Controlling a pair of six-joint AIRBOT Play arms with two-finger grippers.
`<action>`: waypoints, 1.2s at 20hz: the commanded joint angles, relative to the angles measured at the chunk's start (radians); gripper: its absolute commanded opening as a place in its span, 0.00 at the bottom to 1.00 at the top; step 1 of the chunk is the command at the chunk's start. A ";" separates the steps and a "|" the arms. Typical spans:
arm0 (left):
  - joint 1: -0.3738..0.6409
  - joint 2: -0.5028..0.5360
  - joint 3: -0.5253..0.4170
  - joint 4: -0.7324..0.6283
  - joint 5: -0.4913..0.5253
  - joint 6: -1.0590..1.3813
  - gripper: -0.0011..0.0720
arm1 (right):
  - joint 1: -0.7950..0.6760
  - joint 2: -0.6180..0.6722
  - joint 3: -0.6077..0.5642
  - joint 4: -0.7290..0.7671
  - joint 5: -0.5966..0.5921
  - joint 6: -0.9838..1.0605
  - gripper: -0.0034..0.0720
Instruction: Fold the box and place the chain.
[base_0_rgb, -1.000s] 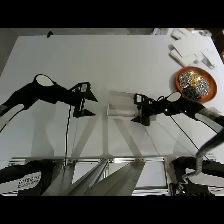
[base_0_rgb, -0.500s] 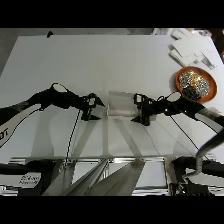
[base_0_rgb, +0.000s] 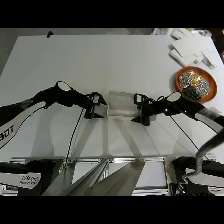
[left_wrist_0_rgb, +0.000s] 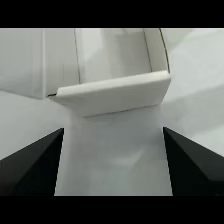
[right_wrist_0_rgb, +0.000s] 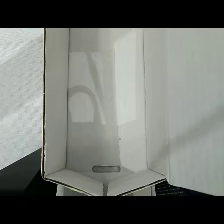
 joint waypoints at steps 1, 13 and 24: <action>-0.031 -0.001 0.002 0.002 0.008 -0.005 0.97 | 0.000 0.000 0.000 0.000 0.000 0.000 0.57; -0.046 -0.006 0.002 -0.103 0.011 -0.031 0.98 | 0.000 0.000 0.000 0.000 0.000 0.000 0.57; -0.076 -0.029 0.005 -0.129 0.043 -0.102 0.96 | 0.000 0.000 0.000 0.000 0.000 0.000 0.57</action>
